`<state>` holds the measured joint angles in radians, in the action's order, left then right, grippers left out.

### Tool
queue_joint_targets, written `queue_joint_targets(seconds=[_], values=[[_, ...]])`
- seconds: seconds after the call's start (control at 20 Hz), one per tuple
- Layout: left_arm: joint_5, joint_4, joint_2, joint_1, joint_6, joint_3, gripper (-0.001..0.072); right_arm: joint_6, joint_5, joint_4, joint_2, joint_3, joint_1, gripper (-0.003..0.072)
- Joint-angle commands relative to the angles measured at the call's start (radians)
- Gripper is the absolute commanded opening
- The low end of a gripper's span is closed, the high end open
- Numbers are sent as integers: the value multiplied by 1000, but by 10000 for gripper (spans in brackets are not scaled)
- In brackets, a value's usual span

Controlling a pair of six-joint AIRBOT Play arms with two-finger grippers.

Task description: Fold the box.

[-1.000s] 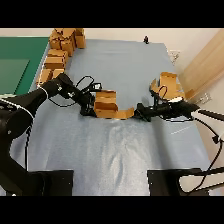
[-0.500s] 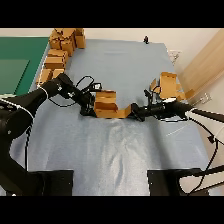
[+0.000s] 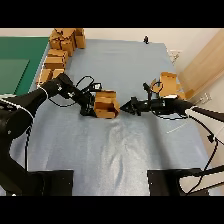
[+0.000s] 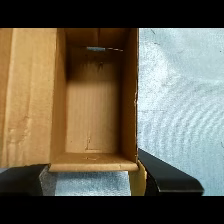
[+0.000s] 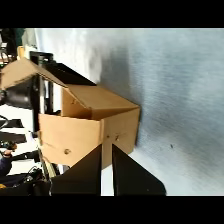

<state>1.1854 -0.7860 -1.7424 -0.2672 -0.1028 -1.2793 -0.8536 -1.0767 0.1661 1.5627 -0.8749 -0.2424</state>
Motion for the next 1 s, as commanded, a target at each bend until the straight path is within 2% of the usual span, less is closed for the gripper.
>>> queue_joint_targets(seconds=[0.0,0.05,0.2,0.25,0.4,0.45,0.7,0.95], values=[[2,0,-1,0,0,0,199,26,-29,-45,1,-14,1,120],[2,0,-1,0,0,0,199,27,-30,-51,1,-14,1,180],[1,0,-1,0,-1,0,199,24,-34,-51,2,-15,3,185],[1,0,-1,0,-1,0,199,24,-32,-52,2,-15,7,234],[1,0,-1,0,0,0,199,-23,-13,-23,3,-23,36,253],[1,0,-1,0,0,0,199,-35,-1,0,3,-31,45,314],[14,0,-1,-1,0,0,199,-158,25,111,3,-81,64,323],[10,0,-1,-1,17,0,199,-343,38,271,3,-155,103,392]])
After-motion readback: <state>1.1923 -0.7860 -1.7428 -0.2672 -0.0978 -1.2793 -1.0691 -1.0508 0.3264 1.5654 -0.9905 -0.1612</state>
